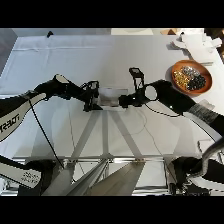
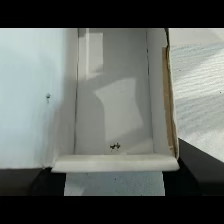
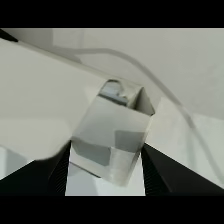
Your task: Fold the box and place the chain.
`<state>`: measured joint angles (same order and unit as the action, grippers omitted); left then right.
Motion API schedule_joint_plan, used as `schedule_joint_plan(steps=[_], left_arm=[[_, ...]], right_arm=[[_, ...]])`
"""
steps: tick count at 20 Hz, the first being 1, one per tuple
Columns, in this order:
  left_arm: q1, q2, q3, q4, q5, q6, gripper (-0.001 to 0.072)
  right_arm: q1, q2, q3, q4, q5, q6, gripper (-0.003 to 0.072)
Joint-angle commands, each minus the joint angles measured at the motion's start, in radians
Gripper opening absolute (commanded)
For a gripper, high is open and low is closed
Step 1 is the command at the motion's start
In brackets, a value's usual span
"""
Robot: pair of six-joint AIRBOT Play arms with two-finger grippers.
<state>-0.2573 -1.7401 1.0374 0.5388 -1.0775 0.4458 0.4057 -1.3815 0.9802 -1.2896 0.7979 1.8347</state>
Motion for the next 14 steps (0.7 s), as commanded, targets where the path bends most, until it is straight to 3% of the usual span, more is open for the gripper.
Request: schedule_joint_plan(steps=[1, 9, 14], left_arm=[[0.0, 0.0, 0.0, 0.0, 0.0, 0.0, 0.0211], [0.0, 0.0, 0.0, 0.0, 0.0, 0.0, 0.0211], [0.0, 0.0, 0.0, 0.0, 0.0, 0.0, 0.0211]], right_arm=[[0.002, 0.0, 0.004, 0.056, -0.006, 0.002, 0.0395], [0.003, -0.001, 0.037, 0.048, 0.002, 0.001, 0.0392], [0.031, -0.003, 0.037, -0.043, 0.005, 0.002, 0.0391]])
